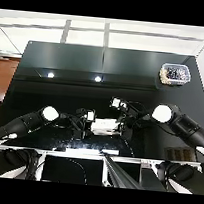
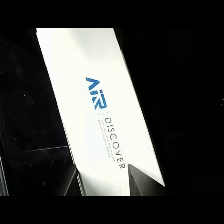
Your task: Fold the box and place the chain.
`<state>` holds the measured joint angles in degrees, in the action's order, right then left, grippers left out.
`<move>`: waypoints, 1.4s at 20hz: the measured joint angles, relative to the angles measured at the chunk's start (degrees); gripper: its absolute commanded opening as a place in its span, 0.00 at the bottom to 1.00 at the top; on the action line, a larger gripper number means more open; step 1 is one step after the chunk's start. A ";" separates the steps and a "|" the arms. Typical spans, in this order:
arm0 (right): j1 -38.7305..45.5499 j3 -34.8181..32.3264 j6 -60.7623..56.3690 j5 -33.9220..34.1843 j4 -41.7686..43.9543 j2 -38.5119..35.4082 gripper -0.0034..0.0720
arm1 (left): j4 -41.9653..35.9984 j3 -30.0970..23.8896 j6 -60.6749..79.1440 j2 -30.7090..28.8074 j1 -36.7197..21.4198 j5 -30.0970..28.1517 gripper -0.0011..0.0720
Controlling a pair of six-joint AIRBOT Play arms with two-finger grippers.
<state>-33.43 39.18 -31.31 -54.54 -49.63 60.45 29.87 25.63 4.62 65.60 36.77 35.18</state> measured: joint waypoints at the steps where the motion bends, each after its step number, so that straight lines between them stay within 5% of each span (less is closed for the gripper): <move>1: -0.20 0.00 -0.04 0.24 0.02 0.17 0.49 | 0.04 0.00 0.00 0.00 0.00 0.00 0.47; 9: -0.72 -0.13 -0.96 1.33 0.13 1.66 0.49 | 0.00 -0.02 0.09 0.00 0.00 -0.02 0.47; 12: -0.90 -0.26 -1.73 1.92 0.98 2.51 0.63 | -0.11 -0.02 -0.07 0.00 0.00 -0.07 0.47; 18: -0.87 -0.22 -3.54 1.33 1.20 2.01 0.62 | -0.13 -0.02 0.13 0.00 0.00 -0.15 0.47; 21: 0.81 0.55 -8.00 -1.51 1.49 -0.31 0.41 | -0.35 0.00 0.22 0.00 0.02 0.13 0.47; 22: 1.95 0.76 -10.05 -2.58 1.18 -1.22 0.14 | -0.33 0.00 0.20 0.00 0.02 0.13 0.47; 28: 10.67 -0.50 -22.29 -7.15 6.78 -3.72 0.10 | -0.15 0.00 0.13 0.00 0.02 0.02 0.47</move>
<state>-22.76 38.68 -53.60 -61.69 -42.85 56.73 29.71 25.63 4.75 65.60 36.80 35.20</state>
